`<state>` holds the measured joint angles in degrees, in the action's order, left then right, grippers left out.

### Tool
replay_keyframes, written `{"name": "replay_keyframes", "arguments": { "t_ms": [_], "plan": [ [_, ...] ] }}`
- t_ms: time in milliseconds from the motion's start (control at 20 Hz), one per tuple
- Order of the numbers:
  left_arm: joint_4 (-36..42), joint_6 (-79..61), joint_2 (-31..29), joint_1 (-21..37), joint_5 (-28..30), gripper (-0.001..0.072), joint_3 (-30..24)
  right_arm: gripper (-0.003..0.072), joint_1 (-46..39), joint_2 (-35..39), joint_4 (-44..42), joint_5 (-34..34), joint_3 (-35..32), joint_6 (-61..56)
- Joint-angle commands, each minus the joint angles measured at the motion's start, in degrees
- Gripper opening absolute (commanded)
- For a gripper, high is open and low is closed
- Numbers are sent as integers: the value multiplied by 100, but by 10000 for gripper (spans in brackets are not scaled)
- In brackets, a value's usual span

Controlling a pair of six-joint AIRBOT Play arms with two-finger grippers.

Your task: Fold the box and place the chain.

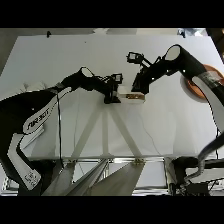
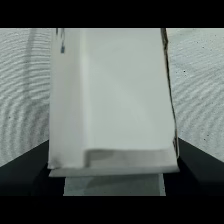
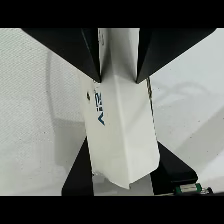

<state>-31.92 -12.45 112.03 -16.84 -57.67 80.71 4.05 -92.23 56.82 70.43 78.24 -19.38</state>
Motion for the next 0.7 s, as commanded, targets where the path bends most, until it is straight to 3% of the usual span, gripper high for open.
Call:
{"name": "replay_keyframes", "arguments": {
  "t_ms": [0,250,650],
  "plan": [
    [0,0,-2,4,0,321,0,216,96,15,190,11,-59,-11],
    [0,0,-2,4,0,321,0,216,195,20,516,155,-96,-120],
    [0,0,-2,4,0,321,0,217,208,90,780,-428,-315,-680]
  ]
}}
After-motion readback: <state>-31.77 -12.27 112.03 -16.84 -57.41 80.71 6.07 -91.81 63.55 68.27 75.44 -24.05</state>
